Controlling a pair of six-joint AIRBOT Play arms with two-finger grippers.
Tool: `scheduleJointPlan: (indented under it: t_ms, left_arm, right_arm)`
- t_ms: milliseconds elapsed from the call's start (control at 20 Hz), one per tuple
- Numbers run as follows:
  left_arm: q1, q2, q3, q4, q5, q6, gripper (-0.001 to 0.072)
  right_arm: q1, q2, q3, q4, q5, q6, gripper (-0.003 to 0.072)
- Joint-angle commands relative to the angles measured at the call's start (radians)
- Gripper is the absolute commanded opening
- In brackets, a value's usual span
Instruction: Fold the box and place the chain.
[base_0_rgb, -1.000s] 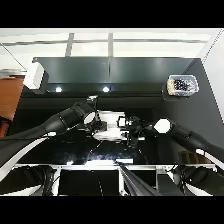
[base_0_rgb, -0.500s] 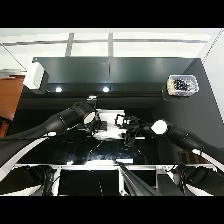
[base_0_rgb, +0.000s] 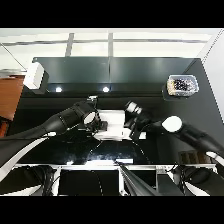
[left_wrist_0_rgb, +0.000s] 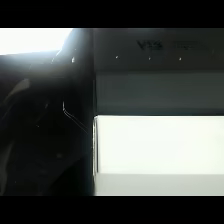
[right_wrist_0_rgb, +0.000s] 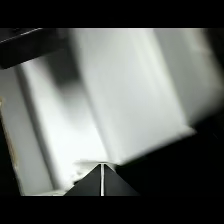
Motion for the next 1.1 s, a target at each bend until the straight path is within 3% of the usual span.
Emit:
scheduleJointPlan:
  t_ms: [0, 150, 350, 650, 1000, 1050]
  left_arm:
    - [0.000, 0.000, 0.000, -0.014, -0.002, 0.000, 0.0027]
    - [0.000, 0.000, 0.000, -0.016, 0.006, 0.000, 0.0027]
    - [0.000, 0.000, 0.000, -0.015, 0.018, 0.003, 0.0027]
    - [0.000, 0.000, 0.000, -0.015, 0.014, 0.004, 0.0026]
    - [0.000, -0.001, 0.000, -0.016, 0.012, 0.006, 0.0026]
    - [0.000, -0.001, 0.000, -0.016, 0.011, 0.006, 0.0026]
  right_arm:
    - [-0.225, 0.112, 0.001, -0.114, 0.279, 0.388, 0.0023]
    - [-0.498, 0.125, -0.004, -0.129, 0.501, 0.702, 0.0023]
    - [-0.640, 0.123, -0.072, -0.159, 0.523, 0.955, 0.0023]
    - [-0.554, 0.037, -0.169, -0.105, 0.423, 1.015, 0.0023]
    - [-0.314, -0.098, -0.164, 0.217, 0.251, 0.867, 0.0024]
    - [-0.298, -0.098, -0.152, 0.243, 0.251, 0.838, 0.0088]
